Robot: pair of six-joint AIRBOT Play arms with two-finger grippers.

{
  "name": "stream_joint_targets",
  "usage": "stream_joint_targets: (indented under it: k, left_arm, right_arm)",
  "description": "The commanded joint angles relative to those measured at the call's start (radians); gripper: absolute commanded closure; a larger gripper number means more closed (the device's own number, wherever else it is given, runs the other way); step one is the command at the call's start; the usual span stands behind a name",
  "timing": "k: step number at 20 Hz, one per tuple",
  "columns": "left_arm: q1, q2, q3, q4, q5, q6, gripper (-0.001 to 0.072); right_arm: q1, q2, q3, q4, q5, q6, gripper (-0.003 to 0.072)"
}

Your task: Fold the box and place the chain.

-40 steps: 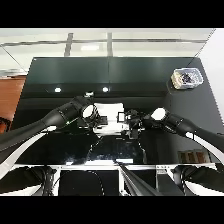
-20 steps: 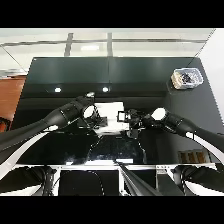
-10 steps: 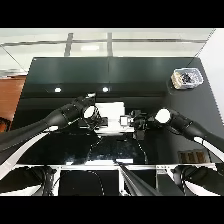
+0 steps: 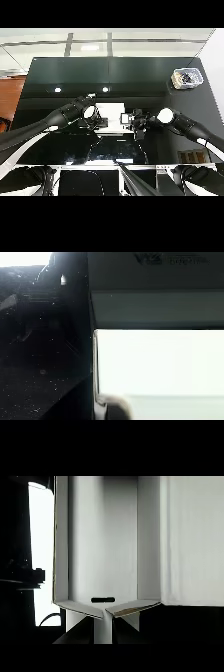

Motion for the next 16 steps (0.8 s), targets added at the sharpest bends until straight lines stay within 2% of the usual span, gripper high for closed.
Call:
stream_joint_targets:
  k: [1,5,12,13,14,16]
  left_arm:
    - [0.0,0.0,0.001,-0.003,0.0,0.003,0.068]
    - [0.0,0.0,0.001,-0.003,0.003,0.003,0.068]
    - [0.0,0.0,0.001,-0.003,0.003,0.003,0.068]
    - [0.0,0.0,0.001,-0.003,0.003,0.003,0.068]
    - [0.0,0.0,0.001,-0.003,0.003,0.003,0.068]
    - [0.0,0.0,0.001,-0.003,0.003,0.003,0.068]
  right_arm:
    - [0.0,-0.016,0.0,0.155,0.0,0.006,0.057]
    - [0.005,-0.087,0.0,0.297,0.0,0.007,0.0559]
    - [0.004,-0.091,0.0,0.302,-0.005,0.019,0.0559]
    - [0.004,-0.091,0.0,0.302,-0.006,0.033,0.0517]
    - [0.004,-0.091,0.0,0.301,-0.012,0.057,0.0294]
    - [0.004,-0.091,0.0,0.3,-0.01,0.059,0.0313]
